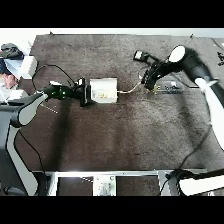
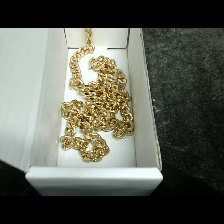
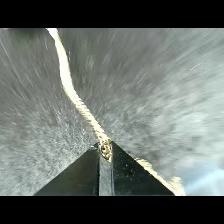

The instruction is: Fold the box and place the chain.

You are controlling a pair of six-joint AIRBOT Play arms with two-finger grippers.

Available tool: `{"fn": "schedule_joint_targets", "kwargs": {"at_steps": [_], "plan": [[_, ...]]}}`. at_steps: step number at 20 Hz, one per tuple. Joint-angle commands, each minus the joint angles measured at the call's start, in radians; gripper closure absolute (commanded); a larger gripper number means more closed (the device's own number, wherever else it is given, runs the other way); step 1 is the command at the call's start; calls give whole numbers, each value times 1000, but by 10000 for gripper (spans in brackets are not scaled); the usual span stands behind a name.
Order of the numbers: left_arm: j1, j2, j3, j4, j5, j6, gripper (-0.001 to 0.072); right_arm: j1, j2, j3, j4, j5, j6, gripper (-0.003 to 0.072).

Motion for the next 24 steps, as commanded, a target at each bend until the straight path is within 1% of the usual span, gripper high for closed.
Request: {"fn": "schedule_joint_targets", "kwargs": {"at_steps": [1, 5, 8, 9, 11, 12, 14, 16, 17, 18, 21, 24], "plan": [[1, 0, 0, 0, 0, 0, 424, 0, 180, 1, 103, -57, -1, 701], [1, 0, 0, 0, 0, 0, 424, 1, 306, 1, 219, -195, -2, 701], [1, 0, 0, 0, 0, 0, 424, 14, 353, 1, 381, -328, -18, 702], [1, 0, 0, 0, 0, 0, 424, 34, 356, 1, 431, -335, -55, 702], [1, 0, 0, 0, 0, 0, 424, 105, 354, 1, 435, -351, -87, 701], [1, 0, 0, 0, 0, 0, 424, 151, 352, 1, 422, -384, -87, 702], [1, 0, 0, 0, 0, 0, 424, 231, 342, 1, 386, -487, -87, 702], [1, 0, 0, 0, 0, 0, 424, 298, 323, 1, 383, -583, -87, 702], [1, 0, 0, 0, 0, 0, 424, 323, 310, 1, 383, -588, -86, 702], [1, 0, 0, 0, 0, 0, 424, 344, 292, 1, 382, -564, -82, 702], [1, 0, 0, 0, 0, 0, 424, 370, 216, 0, 383, -482, -33, 702], [1, 0, 0, 0, 0, 0, 424, 369, 117, 0, 380, -374, 40, 701]]}}
